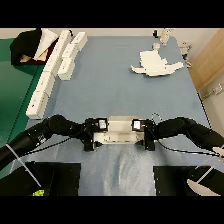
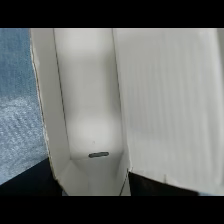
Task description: Fold the box.
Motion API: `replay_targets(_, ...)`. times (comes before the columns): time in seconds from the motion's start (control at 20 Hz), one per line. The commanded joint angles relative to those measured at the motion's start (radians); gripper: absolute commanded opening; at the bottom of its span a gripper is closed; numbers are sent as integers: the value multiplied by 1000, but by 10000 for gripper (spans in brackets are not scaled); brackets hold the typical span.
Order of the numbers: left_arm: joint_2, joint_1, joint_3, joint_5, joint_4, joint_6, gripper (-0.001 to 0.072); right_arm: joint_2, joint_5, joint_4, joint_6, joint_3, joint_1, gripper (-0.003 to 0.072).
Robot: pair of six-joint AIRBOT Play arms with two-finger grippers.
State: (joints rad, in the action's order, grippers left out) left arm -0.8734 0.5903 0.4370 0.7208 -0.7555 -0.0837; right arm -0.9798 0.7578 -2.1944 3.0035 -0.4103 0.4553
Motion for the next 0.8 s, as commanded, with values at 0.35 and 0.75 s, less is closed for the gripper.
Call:
replay_targets(0.35,-147,15,0,-105,172,204,89,0,0,0,0,0,0,449)
replay_targets(0.75,-169,58,26,-138,193,204,13,0,0,0,0,0,0,449)
